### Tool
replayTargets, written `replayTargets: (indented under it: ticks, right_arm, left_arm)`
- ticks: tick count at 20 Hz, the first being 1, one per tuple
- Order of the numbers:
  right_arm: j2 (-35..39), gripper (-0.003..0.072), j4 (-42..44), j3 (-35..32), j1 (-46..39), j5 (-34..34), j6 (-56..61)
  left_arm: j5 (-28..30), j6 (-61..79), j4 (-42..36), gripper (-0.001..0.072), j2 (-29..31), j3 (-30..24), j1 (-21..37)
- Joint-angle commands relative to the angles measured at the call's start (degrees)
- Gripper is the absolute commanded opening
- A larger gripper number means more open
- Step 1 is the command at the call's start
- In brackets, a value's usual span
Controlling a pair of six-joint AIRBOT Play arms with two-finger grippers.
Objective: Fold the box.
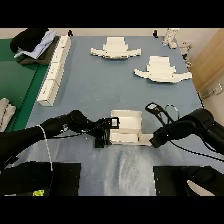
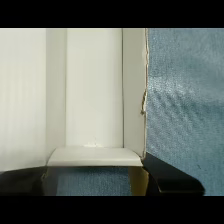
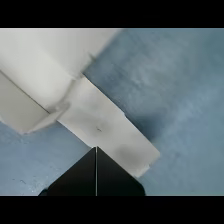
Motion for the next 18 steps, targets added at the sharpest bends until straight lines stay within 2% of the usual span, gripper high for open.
replayTargets:
  ticks: [1, 4, 6, 10, 12, 14, 18]
  right_arm:
    - [4.8, 0.0003, -14.2, 0.2, -2.0, -8.6, 26.6]
    - [5.9, 0.0003, -14.1, 0.0, -10.4, -9.4, 31.3]
    - [3.7, 0.0003, -9.7, -0.9, -18.2, -8.7, 31.2]
    - [-3.5, 0.0002, 12.2, -3.3, -32.4, -4.8, 14.8]
    - [-6.8, 0.0002, 19.7, -3.6, -37.8, -4.4, 7.9]
    - [-9.4, 0.0002, 24.7, -3.6, -41.5, -4.4, 2.5]
    - [-12.4, 0.0002, 26.5, -3.7, -42.6, -4.8, -1.4]
  left_arm:
    - [0.0, 0.0, 0.0, 0.0425, 0.0, 0.1, 0.0]
    - [0.0, 0.0, 0.0, 0.0425, 0.0, 0.1, 0.0]
    - [0.0, 0.0, 0.0, 0.0424, 0.0, 0.1, 0.0]
    - [0.0, 0.0, 0.0, 0.0425, 0.0, 0.1, 0.0]
    - [0.0, 0.0, 0.0, 0.0425, 0.0, 0.1, 0.0]
    - [0.0, 0.0, 0.0, 0.0425, 0.0, 0.1, 0.0]
    - [0.0, 0.0, 0.0, 0.0424, 0.0, 0.1, 0.0]
